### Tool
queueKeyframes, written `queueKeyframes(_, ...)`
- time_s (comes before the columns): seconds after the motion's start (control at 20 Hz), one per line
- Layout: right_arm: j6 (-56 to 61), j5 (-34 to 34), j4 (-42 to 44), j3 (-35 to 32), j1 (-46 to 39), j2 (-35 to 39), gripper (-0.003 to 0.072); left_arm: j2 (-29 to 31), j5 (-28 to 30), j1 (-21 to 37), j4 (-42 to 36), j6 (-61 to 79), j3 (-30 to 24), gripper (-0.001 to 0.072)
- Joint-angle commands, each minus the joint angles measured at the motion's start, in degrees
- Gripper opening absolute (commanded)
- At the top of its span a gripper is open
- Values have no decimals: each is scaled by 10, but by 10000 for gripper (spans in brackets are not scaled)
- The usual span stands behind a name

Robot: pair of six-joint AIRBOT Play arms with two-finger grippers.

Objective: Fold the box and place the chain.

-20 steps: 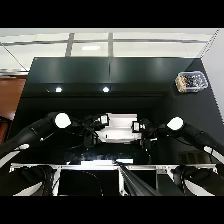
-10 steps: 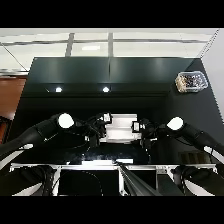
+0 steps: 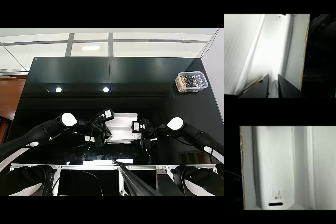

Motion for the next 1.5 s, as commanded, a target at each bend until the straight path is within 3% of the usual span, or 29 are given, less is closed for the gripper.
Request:
queueKeyframes(0.0, 0, 0, 0, 0, 0, 0, 430, -2, 15, -1, 8, 2, 0, 312)
queueKeyframes(0.05, 0, 0, 0, 0, 0, 0, 430, -2, 12, 0, 15, 2, 0, 227)
queueKeyframes(0.1, 0, 0, 0, 0, 0, 0, 430, -1, 11, -1, 19, 2, 0, 199)
queueKeyframes(0.2, 0, 0, 0, 0, 0, 0, 430, 1, 7, -1, 18, -2, 0, 461)
queueKeyframes(0.25, 0, 0, 0, 0, 1, 0, 430, 3, 0, 1, 23, -4, 0, 243)
queueKeyframes(0.3, 0, 0, 0, 0, 0, 0, 430, 10, -5, 2, 40, -8, 1, 71)
queueKeyframes(0.35, 0, 0, 0, 0, 0, 0, 430, 21, -9, 2, 65, -32, 2, 25)
queueKeyframes(0.55, 0, 0, 0, 0, 1, 0, 430, 100, -56, 40, 189, -199, 3, 25)
queueKeyframes(0.75, 0, 0, 0, 0, 0, 0, 430, 167, -133, 146, 241, -316, 3, 26)
queueKeyframes(0.85, 0, 0, 0, 0, 0, 0, 430, 172, -167, 201, 245, -326, 2, 25)
queueKeyframes(1.05, 0, 0, 0, 0, 1, 0, 430, 157, -171, 304, 284, -635, -23, 25)
queueKeyframes(1.15, 0, 0, 0, 0, 0, 0, 430, 149, -173, 347, 259, -713, -56, 26)
queueKeyframes(1.25, 0, 0, 0, 0, 0, 0, 430, 139, -178, 362, 198, -706, -96, 26)
queueKeyframes(1.45, 0, 0, 0, 0, 0, 0, 430, 103, -154, 325, 60, -642, -152, 25)
